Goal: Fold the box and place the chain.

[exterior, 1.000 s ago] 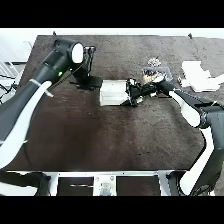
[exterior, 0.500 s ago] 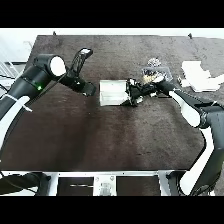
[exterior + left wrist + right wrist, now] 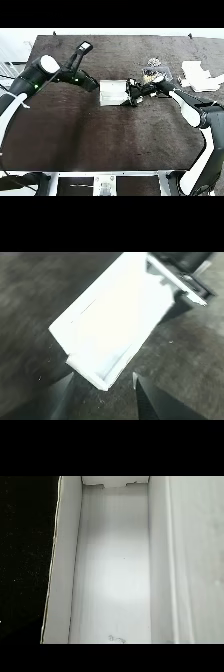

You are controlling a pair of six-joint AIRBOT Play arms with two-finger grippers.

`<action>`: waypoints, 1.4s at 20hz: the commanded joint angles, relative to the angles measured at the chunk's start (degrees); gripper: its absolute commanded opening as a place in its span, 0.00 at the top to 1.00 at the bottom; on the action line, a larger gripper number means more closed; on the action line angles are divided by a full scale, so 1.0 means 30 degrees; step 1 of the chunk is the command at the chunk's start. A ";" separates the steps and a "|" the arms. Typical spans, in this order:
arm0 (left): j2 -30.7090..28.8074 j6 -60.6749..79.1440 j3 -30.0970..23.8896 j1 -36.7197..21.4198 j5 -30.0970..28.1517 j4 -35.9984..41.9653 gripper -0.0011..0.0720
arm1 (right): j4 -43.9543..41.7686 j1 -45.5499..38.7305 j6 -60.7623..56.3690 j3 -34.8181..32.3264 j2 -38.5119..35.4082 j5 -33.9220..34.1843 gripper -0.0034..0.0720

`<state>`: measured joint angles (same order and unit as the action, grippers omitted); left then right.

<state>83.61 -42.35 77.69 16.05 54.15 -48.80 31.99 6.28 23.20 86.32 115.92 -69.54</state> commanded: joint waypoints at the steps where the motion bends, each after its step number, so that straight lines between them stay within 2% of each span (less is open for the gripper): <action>1: 0.1719 1.0367 -0.0066 -0.2171 0.2470 0.6178 0.37 | -0.0007 0.0022 -0.0007 -0.0007 0.0000 0.0000 0.19; 4: 0.3585 1.4010 -0.0058 -0.2208 0.2579 0.5705 0.37 | -0.0007 0.0022 -0.0007 -0.0007 0.0000 0.0007 0.19; 8: 0.5945 1.6524 0.0066 -0.2208 0.1246 0.5442 0.37 | 0.0000 0.0022 -0.0007 -0.0007 0.0000 0.0000 0.19; 11: 0.6033 1.6633 0.0015 -0.2215 0.0707 0.5865 0.37 | -0.0007 0.0022 -0.0007 -0.0007 0.0000 0.0000 0.19; 12: 0.6040 1.5919 0.0015 -0.2208 0.1275 0.6339 0.37 | -0.0007 0.0022 -0.0007 -0.0007 0.0000 0.0000 0.19; 14: 0.6105 1.8411 0.0015 -0.2215 0.2761 0.6448 0.36 | 0.0000 0.0022 -0.0007 -0.0007 0.0000 0.0000 0.19; 15: 0.6142 1.8994 0.0015 -0.2215 0.2769 0.6572 0.20 | 0.0000 0.0022 -0.0007 -0.0007 0.0000 0.0000 0.19; 16: 0.6142 1.9394 0.0015 -0.2215 0.2718 0.6564 0.19 | 0.0000 0.0022 -0.0007 -0.0007 0.0000 0.0000 0.19; 20: 0.6615 2.1012 0.0182 -0.2215 0.2419 0.6914 0.19 | 0.0000 0.0022 -0.0007 -0.0007 0.0000 0.0000 0.19; 23: 0.7774 2.0983 0.0874 -0.2215 0.3308 0.7512 0.19 | 0.0000 0.0022 -0.0007 -0.0007 0.0000 0.0000 0.19; 28: 0.8000 2.1609 0.1005 -0.2215 0.2674 0.7679 0.19 | 0.0000 0.0022 -0.0007 -0.0007 0.0000 0.0000 0.19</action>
<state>106.94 21.04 80.34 9.39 62.67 -26.39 31.99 6.28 23.16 86.32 115.92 -69.52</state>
